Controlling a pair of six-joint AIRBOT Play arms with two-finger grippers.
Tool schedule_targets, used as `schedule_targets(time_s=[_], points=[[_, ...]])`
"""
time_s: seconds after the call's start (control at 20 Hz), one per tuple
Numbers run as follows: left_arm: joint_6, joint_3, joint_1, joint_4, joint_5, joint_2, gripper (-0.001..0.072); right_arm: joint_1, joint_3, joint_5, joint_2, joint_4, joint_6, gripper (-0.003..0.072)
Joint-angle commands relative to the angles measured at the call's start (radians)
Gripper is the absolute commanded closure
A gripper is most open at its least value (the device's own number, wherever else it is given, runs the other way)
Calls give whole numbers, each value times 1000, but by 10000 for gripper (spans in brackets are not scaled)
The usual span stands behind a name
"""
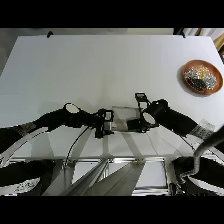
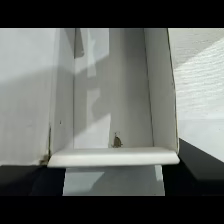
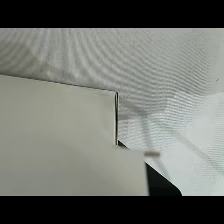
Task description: Fold the box and place the chain.
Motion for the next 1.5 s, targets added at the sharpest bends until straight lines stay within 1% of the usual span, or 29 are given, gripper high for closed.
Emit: schedule_targets(time_s=[0.0,0.05,0.3,0.35,0.45,0.5,0.75,0.85,0.9,0.95,1.0,1.1,1.2,1.3,1.35,1.45], points=[[5,0,0,3,-2,1,436,1,0,5,0,-4,-5,662],[5,0,0,3,-2,1,436,1,0,5,0,-4,-5,672],[5,0,0,3,-2,1,436,1,0,2,-1,-5,-5,667],[5,0,0,3,-2,1,436,1,1,1,0,-5,-5,569],[5,0,0,3,-2,1,436,1,1,1,8,-8,-64,258],[5,0,0,3,-2,1,436,1,1,3,23,-16,-109,226],[5,0,0,3,-2,1,436,-2,16,21,191,-117,-186,226],[5,0,0,3,-2,1,436,-6,58,94,263,-177,-261,228],[5,0,0,3,-2,1,436,-31,93,134,292,-217,-293,239],[5,0,0,3,-2,1,436,-72,128,159,309,-247,-327,284],[5,0,0,3,-2,1,436,-133,172,180,320,-261,-367,313],[5,0,0,3,-2,1,436,-275,250,183,323,-261,-464,371],[5,0,0,3,-2,1,436,-442,290,115,322,-261,-528,373],[5,0,0,3,-2,1,436,-642,295,-2,311,-257,-586,432],[5,0,0,3,-2,1,436,-730,297,-45,293,-254,-618,437],[5,0,0,3,-2,1,436,-882,336,-53,212,-251,-672,438]])
